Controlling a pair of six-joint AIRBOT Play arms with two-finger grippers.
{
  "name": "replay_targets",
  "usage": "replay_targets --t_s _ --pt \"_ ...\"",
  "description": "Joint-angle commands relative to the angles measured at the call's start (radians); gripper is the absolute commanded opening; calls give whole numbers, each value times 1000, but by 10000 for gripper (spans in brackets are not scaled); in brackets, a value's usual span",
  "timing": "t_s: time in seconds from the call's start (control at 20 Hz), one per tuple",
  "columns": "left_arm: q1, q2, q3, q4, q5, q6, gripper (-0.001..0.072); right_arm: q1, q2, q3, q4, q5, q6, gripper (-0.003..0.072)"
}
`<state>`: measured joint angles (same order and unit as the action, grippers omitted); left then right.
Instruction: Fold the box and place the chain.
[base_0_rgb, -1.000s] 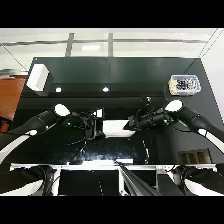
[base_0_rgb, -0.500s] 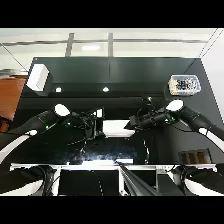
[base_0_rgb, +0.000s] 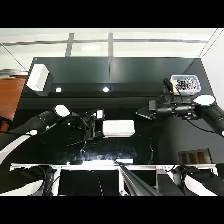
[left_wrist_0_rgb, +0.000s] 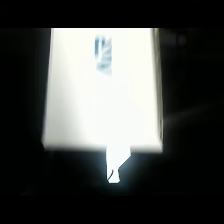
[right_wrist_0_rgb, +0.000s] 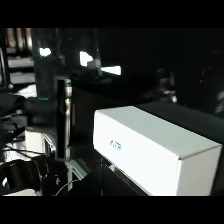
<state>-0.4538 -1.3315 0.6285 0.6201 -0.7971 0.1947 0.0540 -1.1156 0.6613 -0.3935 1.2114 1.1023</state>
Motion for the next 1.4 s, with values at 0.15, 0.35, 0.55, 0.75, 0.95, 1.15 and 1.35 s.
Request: replay_targets --t_s 0.15,0.35,0.55,0.75,0.95,1.15,1.35 --pt "-1 56 3 5 11 -99 719 -35 13 1 -53 75 -3 22" --pt "-1 198 3 110 11 -278 719 -35 13 1 -53 75 -8 22" --pt "-4 282 62 197 -114 -614 715 -35 13 1 -61 61 -49 22" --pt "-43 223 172 197 -177 -633 715 -46 13 1 -160 -64 -43 22" --pt "-80 42 292 192 -188 -605 715 -138 13 1 -166 -61 -43 22" --pt "-152 -48 322 120 -145 -441 715 -197 13 1 -172 -11 -44 22" --pt "-183 -58 322 80 -139 -442 716 -197 13 1 -214 -13 -44 22"
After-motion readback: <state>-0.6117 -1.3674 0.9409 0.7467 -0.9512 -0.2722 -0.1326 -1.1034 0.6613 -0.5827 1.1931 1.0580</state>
